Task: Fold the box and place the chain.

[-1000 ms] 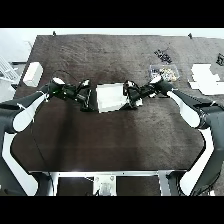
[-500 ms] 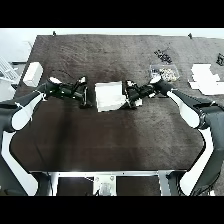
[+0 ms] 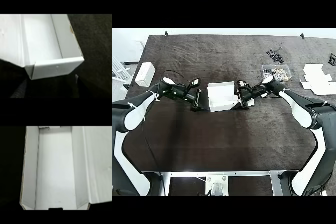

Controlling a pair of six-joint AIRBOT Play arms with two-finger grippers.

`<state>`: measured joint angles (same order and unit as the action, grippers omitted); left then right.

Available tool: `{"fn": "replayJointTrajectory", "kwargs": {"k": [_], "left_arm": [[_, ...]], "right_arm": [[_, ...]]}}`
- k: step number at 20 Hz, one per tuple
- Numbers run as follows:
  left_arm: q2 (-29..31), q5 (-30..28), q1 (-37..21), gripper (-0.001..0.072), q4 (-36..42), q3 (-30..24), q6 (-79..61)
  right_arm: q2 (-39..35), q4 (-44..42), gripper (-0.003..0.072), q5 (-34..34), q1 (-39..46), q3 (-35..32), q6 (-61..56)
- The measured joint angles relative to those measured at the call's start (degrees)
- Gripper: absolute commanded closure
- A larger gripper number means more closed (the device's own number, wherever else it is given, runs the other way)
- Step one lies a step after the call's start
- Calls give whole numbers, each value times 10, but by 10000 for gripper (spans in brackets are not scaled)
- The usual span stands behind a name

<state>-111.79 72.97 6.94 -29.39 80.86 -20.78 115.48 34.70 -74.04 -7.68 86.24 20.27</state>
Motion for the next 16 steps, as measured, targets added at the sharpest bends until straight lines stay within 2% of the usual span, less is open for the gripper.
{"fn": "replayJointTrajectory", "kwargs": {"k": [6,16], "left_arm": [[0,14,4,-11,9,0,-12],[0,-12,22,-11,33,0,2]], "right_arm": [[0,0,131,-1,0,0,0],[0,0,131,3,1,0,-2]]}}
